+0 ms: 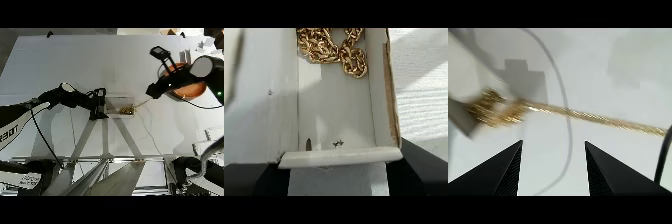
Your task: Fold the box and place the chain.
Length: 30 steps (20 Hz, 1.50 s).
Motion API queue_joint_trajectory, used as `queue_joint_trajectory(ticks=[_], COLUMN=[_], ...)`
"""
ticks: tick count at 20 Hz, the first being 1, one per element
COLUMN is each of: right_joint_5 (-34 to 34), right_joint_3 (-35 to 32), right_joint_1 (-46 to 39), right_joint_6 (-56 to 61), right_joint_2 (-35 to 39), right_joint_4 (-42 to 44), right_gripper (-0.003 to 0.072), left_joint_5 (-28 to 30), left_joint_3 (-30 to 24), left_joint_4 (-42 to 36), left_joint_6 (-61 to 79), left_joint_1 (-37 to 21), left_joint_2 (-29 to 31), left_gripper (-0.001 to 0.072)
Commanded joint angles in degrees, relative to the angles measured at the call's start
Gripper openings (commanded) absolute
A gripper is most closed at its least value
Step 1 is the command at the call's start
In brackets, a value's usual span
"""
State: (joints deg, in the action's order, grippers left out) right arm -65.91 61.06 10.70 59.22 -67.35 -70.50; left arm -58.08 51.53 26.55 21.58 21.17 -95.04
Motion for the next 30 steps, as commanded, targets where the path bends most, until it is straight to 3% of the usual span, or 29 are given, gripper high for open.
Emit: queue_joint_trajectory(ticks=[1, 6, 7, 9, 10, 17, 20, 27, 29, 30], right_joint_5=[0.28, 0.87, 0.90, 2.40, 3.56, 7.54, 9.70, 15.80, 16.04, 16.15], right_joint_3=[-3.74, -12.50, -14.03, -16.65, -17.55, -18.58, -18.58, -18.58, -18.58, -18.58], right_joint_1=[-6.29, -6.84, -6.84, -6.84, -6.84, -6.03, -2.78, 0.42, 0.42, 0.42], right_joint_6=[-11.76, -43.98, -50.49, -61.96, -66.01, -73.05, -73.26, -73.24, -73.26, -73.26], right_joint_2=[0.00, -0.96, -1.03, -1.03, -1.11, -5.95, -9.75, -15.47, -16.17, -16.61], right_joint_4=[2.86, 12.87, 14.51, 17.53, 18.99, 26.99, 27.26, 28.94, 31.39, 32.17], right_gripper=[0.0430, 0.0442, 0.0482, 0.0630, 0.0651, 0.0639, 0.0577, 0.0572, 0.0429, 0.0404], left_joint_5=[0.00, 0.02, 0.02, 0.02, 0.02, 0.02, 0.02, 0.02, 0.02, 0.02], left_joint_3=[-0.02, -0.02, -0.02, -0.02, -0.02, -0.02, -0.02, -0.02, -0.02, -0.02], left_joint_4=[0.02, 0.00, 0.02, 0.02, 0.02, 0.00, 0.02, 0.02, 0.02, 0.02], left_joint_6=[0.00, -0.02, 0.00, 0.00, 0.00, 0.00, 0.00, 0.00, 0.00, 0.00], left_joint_1=[0.00, 0.00, 0.00, 0.00, 0.00, 0.00, 0.00, 0.00, 0.00, 0.00], left_joint_2=[0.00, 0.00, 0.00, 0.00, 0.00, 0.00, 0.00, -0.02, 0.00, 0.00], left_gripper=[0.0180, 0.0180, 0.0180, 0.0180, 0.0180, 0.0180, 0.0180, 0.0180, 0.0180, 0.0180])
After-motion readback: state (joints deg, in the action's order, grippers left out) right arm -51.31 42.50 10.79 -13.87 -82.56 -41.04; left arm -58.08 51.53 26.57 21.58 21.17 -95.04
